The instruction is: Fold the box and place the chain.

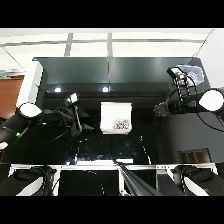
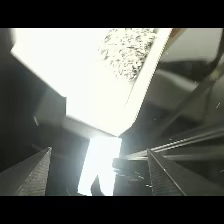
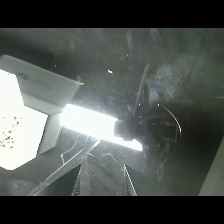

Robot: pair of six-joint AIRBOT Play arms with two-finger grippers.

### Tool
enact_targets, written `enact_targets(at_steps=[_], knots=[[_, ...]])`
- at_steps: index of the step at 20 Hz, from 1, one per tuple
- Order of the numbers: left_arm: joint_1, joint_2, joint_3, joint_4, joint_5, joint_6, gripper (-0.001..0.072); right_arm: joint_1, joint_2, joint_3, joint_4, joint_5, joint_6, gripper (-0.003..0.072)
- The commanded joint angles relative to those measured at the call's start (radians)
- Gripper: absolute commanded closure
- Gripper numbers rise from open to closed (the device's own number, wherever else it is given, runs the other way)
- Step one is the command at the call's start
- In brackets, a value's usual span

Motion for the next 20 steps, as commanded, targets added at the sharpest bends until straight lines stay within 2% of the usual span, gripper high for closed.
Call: enact_targets(at_steps=[1,4,7,20], knots=[[-0.031,-0.106,0.015,-0.106,0.063,0.364,-0.0011,0.001,0.0,-0.001,0.002,-0.012,0.005,0.0389],[-0.039,-0.267,0.096,-0.107,0.017,0.369,-0.0011,0.001,0.0,0.0,0.046,-0.013,0.038,0.0389],[-0.058,-0.328,0.138,-0.035,0.024,0.369,-0.0011,0.0,0.0,0.0,0.046,-0.009,0.038,0.0389],[-0.082,-0.358,0.141,-0.04,-0.002,0.349,-0.0011,0.0,0.0,0.0,0.042,-0.027,0.036,0.0389]])
